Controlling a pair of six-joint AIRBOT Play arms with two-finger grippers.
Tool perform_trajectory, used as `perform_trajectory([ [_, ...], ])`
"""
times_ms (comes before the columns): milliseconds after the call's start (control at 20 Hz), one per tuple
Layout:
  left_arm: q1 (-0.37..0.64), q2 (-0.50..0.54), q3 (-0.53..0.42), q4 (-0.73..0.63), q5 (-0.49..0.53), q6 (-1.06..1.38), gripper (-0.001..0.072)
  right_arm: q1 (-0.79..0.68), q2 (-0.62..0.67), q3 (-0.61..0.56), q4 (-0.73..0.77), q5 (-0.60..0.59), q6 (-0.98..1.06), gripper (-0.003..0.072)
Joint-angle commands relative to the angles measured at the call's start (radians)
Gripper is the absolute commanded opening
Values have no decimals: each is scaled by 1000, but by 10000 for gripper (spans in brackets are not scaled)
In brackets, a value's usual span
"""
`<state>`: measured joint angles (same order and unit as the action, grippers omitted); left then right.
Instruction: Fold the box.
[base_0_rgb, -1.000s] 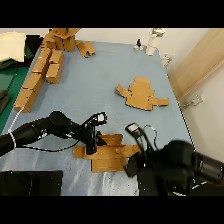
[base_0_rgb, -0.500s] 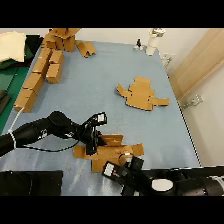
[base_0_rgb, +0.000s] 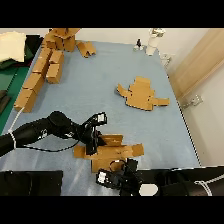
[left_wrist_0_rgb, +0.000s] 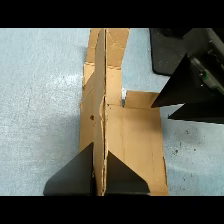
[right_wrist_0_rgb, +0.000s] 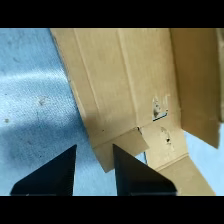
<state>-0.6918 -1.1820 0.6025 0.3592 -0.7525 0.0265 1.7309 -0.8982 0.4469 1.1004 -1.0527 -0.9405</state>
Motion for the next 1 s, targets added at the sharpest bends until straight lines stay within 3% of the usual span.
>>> perform_trajectory([
  [0,0,0,1,0,0,0,15,1,-32,-1,-39,5,-2,367],
  [150,0,0,1,0,0,0,15,1,-29,2,-156,-19,13,370],
  [450,0,0,1,0,1,0,15,1,-24,73,-240,-99,58,404],
  [550,0,0,1,0,1,0,15,-1,-23,72,-234,-141,57,713],
  [750,0,0,1,0,1,0,16,-121,39,58,-53,-124,-55,713],
  [950,0,0,1,0,0,0,15,-252,203,-51,-11,77,-265,713],
])
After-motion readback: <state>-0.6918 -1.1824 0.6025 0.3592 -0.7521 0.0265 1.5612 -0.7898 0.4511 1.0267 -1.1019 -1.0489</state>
